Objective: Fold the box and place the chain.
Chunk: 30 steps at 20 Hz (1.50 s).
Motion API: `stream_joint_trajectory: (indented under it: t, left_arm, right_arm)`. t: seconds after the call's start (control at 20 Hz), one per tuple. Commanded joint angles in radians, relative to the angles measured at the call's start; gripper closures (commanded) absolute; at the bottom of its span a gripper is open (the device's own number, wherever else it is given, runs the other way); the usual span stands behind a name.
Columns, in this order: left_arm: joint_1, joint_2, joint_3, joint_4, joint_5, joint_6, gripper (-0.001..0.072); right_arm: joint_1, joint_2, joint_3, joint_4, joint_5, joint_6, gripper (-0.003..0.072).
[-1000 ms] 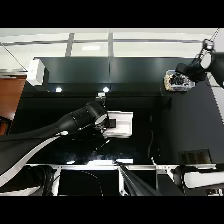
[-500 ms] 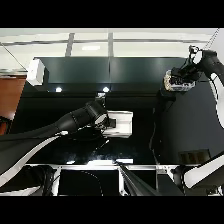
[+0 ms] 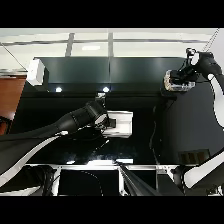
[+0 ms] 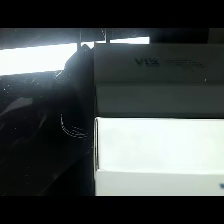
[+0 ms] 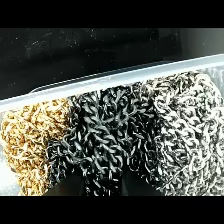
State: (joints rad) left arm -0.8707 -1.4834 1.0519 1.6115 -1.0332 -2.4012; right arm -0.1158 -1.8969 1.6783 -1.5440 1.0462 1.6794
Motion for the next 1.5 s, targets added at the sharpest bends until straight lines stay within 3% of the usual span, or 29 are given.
stream_joint_trajectory:
  t: [0.0,0.55,0.85,1.0,1.2,1.35,1.45]
  left_arm:
    - [0.0,0.0,0.0,0.0,0.0,0.0,0.0682]
    - [0.0,0.0,0.0,0.0,0.0,0.0,0.0682]
    - [0.0,0.0,0.0,0.0,0.0,0.0,0.0682]
    - [0.0,0.0,0.0,0.0,0.0,0.0,0.0682]
    - [0.001,0.0,0.0,0.0,0.005,0.0,0.0682]
    - [0.0,0.0,0.0,0.0,0.003,0.0,0.0682]
    - [0.0,0.0,0.0,0.0,0.004,0.0,0.0682]
  right_arm:
    - [-0.001,0.009,0.01,-0.001,0.052,-0.01,0.0674]
    - [0.0,0.396,0.021,0.045,0.079,-0.174,0.0678]
    - [0.003,0.613,0.011,0.313,0.435,-0.323,0.0678]
    - [0.065,0.734,-0.115,0.373,0.497,-0.341,0.0678]
    - [0.198,0.859,-0.402,0.478,0.544,-0.345,0.0677]
    - [0.319,0.877,-0.562,0.62,0.491,-0.341,0.0678]
    - [0.416,0.876,-0.626,0.682,0.38,-0.341,0.0678]
